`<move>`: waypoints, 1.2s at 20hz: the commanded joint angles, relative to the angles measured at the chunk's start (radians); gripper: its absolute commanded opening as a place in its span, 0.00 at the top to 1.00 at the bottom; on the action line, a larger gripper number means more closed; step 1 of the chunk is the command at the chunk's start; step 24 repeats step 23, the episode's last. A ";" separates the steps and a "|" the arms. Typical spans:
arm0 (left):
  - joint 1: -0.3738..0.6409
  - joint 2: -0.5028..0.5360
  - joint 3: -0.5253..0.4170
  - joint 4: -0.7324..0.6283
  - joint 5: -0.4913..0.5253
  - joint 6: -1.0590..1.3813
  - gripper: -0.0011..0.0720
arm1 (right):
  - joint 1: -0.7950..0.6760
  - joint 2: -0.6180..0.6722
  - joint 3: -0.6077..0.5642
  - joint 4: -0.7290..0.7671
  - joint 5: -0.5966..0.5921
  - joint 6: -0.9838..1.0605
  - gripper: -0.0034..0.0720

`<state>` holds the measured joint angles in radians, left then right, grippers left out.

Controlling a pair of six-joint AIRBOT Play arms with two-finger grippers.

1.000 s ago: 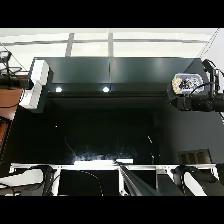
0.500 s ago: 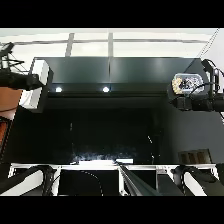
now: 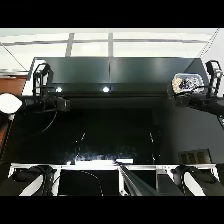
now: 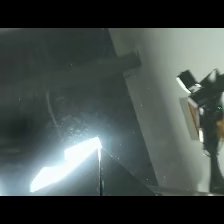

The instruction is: Fold the box and place the chain.

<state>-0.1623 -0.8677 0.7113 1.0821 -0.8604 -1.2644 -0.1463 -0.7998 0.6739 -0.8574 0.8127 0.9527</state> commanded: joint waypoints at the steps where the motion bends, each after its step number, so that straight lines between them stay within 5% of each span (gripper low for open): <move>1: -0.015 0.069 -0.092 0.011 0.048 0.001 0.95 | 0.001 0.007 -0.076 0.006 -0.144 -0.022 0.95; 24: -0.015 0.069 -0.098 0.013 0.048 0.000 0.95 | 0.001 0.007 -0.076 0.011 -0.117 -0.021 0.95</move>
